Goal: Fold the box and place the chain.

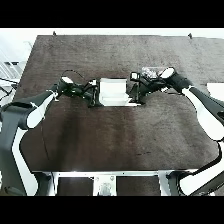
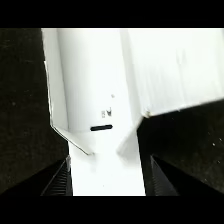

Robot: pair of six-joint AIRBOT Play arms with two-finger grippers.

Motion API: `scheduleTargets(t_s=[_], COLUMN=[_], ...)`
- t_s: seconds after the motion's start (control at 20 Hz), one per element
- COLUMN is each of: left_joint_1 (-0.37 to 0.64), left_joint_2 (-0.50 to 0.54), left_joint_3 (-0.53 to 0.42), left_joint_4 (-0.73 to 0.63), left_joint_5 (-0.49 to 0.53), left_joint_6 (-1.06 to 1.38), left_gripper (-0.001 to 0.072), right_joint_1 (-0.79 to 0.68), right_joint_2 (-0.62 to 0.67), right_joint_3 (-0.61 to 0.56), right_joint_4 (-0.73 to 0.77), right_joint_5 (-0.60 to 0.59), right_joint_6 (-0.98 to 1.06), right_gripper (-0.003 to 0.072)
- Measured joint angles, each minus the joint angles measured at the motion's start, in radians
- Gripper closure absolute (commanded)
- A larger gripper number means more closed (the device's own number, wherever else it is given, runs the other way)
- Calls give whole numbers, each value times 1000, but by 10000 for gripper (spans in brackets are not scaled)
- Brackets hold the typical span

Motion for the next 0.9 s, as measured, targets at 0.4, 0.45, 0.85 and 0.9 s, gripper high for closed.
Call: scheduleTargets(t_s=[0.4,0.45,0.85,0.9], left_joint_1=[0,0,1,0], left_joint_2=[0,0,0,0], left_joint_3=[0,0,0,0], left_joint_4=[0,0,1,1], left_joint_5=[0,0,-1,0], left_joint_6=[0,0,1,1], left_gripper=[433,433,433,433], right_joint_1=[37,42,97,102], right_joint_2=[-10,-10,-11,-11], right_joint_3=[-3,-3,-6,-6], right_joint_4=[-5,-5,12,16], right_joint_5=[-26,-26,-69,-76], right_joint_6=[-7,-7,-9,-9], right_gripper=[425,454,454,454])
